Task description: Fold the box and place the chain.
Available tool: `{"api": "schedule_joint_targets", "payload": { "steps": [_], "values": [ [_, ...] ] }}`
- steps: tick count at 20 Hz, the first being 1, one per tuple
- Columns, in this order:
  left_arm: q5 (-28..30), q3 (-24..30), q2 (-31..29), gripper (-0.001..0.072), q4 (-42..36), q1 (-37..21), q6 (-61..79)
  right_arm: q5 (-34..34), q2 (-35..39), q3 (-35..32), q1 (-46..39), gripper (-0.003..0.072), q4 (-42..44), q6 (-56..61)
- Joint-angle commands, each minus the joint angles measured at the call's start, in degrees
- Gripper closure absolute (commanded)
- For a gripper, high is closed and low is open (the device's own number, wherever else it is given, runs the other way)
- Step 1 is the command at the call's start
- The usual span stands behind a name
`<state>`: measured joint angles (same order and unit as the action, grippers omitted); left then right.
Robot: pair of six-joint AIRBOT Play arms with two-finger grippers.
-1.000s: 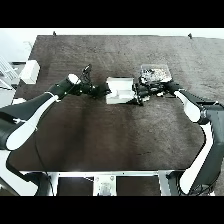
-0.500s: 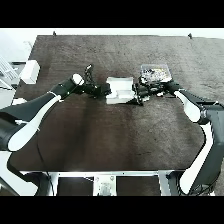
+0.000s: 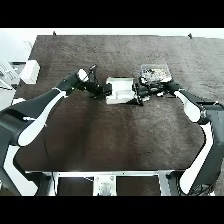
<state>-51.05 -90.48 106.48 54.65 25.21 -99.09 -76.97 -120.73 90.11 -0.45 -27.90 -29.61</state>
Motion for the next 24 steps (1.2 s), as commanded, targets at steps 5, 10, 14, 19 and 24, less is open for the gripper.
{"api": "schedule_joint_targets", "payload": {
  "steps": [5,10,14,19,24],
  "values": [
    [-8.61,-8.09,4.24,0.0266,5.97,0.28,-4.50,0.00,-0.02,0.02,0.02,0.0104,0.02,0.00],
    [-15.28,-16.26,7.08,0.0265,13.94,1.53,-8.68,-0.02,-0.02,0.02,0.02,0.0104,0.02,0.02],
    [-17.73,-19.21,8.63,0.0265,15.37,1.53,-9.31,-0.02,-0.02,0.02,0.02,0.0104,0.02,0.00],
    [-21.53,-24.70,11.96,0.0265,19.37,2.93,-13.38,-0.02,-0.02,0.02,0.02,0.0104,0.02,0.00],
    [-22.21,-26.10,12.63,0.0265,19.74,3.67,-15.34,-0.02,-0.02,0.02,0.02,0.0104,0.02,0.00]
  ]
}}
